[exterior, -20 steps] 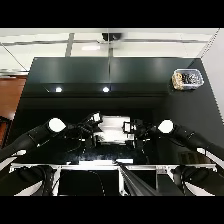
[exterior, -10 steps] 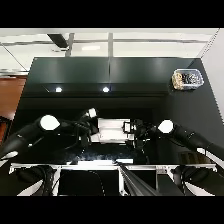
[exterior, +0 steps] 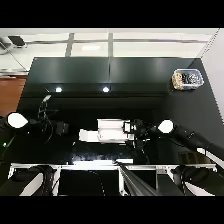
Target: Fold the box and place the chain.
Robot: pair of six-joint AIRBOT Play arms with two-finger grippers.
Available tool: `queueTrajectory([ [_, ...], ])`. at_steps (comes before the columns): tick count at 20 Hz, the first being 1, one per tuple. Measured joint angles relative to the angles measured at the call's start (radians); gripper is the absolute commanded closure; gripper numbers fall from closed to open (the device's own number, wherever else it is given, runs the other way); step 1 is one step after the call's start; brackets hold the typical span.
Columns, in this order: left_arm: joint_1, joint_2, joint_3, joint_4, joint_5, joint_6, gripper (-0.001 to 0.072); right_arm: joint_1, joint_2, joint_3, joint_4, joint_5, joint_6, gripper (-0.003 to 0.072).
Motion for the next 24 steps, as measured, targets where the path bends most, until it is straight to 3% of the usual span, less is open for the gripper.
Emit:
queueTrajectory([
  [3,0.032,-0.079,-0.065,-0.124,-0.040,-0.003,0.0685,0.000,0.000,0.000,0.000,0.000,0.000,0.0505],
  [7,-0.002,-0.190,-0.095,-0.297,-0.021,0.067,0.0685,0.000,0.000,0.000,0.000,0.000,0.000,0.0505],
  [16,-0.103,-0.288,-0.056,-0.407,0.093,0.123,0.0677,0.000,0.000,0.000,0.000,0.000,0.000,0.0506],
  [21,-0.111,-0.293,-0.042,-0.488,0.055,0.269,0.0380,0.000,0.000,0.000,0.000,0.000,0.000,0.0506],
  [23,-0.112,-0.293,-0.039,-0.511,0.032,0.312,0.0145,0.000,0.000,0.000,0.000,0.000,0.000,0.0505],
  [24,-0.112,-0.293,-0.039,-0.521,0.018,0.328,0.0061,0.000,0.000,0.000,0.000,0.000,0.000,0.0505],
])
